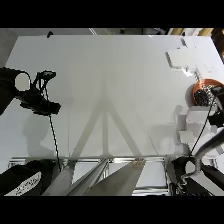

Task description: Fold the box and place the chain.

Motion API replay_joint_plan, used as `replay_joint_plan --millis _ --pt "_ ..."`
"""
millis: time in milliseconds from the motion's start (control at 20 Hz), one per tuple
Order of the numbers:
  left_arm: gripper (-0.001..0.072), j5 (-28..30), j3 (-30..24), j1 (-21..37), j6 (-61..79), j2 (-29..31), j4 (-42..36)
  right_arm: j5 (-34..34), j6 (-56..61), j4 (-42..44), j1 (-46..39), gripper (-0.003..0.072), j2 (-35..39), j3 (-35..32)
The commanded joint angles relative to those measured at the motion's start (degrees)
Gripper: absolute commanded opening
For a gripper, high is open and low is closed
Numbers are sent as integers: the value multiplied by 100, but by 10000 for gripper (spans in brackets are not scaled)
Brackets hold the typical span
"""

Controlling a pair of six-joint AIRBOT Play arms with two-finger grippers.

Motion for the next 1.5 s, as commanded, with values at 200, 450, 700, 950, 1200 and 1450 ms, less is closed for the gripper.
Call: replay_joint_plan --millis 200,450,700,950,1200,1450 --pt "8 0 -2 7 0 2 4 -723 -1123 822 -2031 422 -26 4" --pt "8 0 -2 4 0 2 2 -1130 -1478 1360 -2308 285 -243 2" --pt "8 0 -2 7 0 2 4 -780 -946 1362 -2308 182 -765 2" --pt "8 2 -2 7 0 2 4 48 -1008 1784 -1550 16 -341 7" --pt "8 0 -2 4 0 2 4 175 -1180 3488 24 15 870 -90" --pt "8 188 -2 9 98 0 35 -293 -914 5060 1711 15 2118 -846"
